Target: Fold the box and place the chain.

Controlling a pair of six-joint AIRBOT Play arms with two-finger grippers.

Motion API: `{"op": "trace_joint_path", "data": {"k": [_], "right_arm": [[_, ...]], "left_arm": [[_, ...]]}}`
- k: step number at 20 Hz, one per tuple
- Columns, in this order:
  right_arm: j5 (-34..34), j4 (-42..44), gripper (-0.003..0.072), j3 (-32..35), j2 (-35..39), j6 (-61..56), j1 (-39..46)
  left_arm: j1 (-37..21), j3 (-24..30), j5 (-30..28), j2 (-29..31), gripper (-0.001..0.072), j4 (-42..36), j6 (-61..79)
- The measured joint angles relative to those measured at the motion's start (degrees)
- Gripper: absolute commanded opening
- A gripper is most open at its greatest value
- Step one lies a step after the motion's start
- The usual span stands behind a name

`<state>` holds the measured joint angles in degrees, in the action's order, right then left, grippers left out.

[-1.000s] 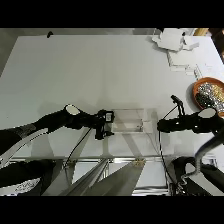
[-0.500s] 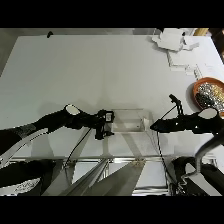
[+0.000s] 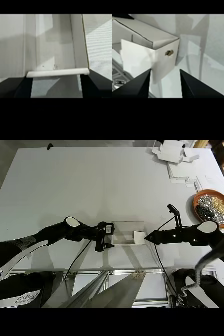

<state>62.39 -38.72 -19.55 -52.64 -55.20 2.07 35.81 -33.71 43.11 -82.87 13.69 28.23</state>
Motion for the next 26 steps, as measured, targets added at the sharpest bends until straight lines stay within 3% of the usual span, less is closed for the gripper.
{"op": "trace_joint_path", "data": {"k": [10, 17, 26], "right_arm": [[-2.6, 1.2, 0.0407, 0.0, 0.1, -1.9, -2.8], [-8.3, 1.1, 0.0407, -1.1, 0.1, -6.5, -8.9], [-13.2, -9.1, 0.0408, -5.3, 0.1, -18.8, -19.0]], "left_arm": [[0.0, 0.0, 0.0, 0.0, 0.0273, 0.0, 0.0], [0.0, 0.0, 0.0, 0.0, 0.0273, 0.0, 0.0], [0.0, 0.0, 0.0, 0.0, 0.0273, 0.0, 0.0]]}}
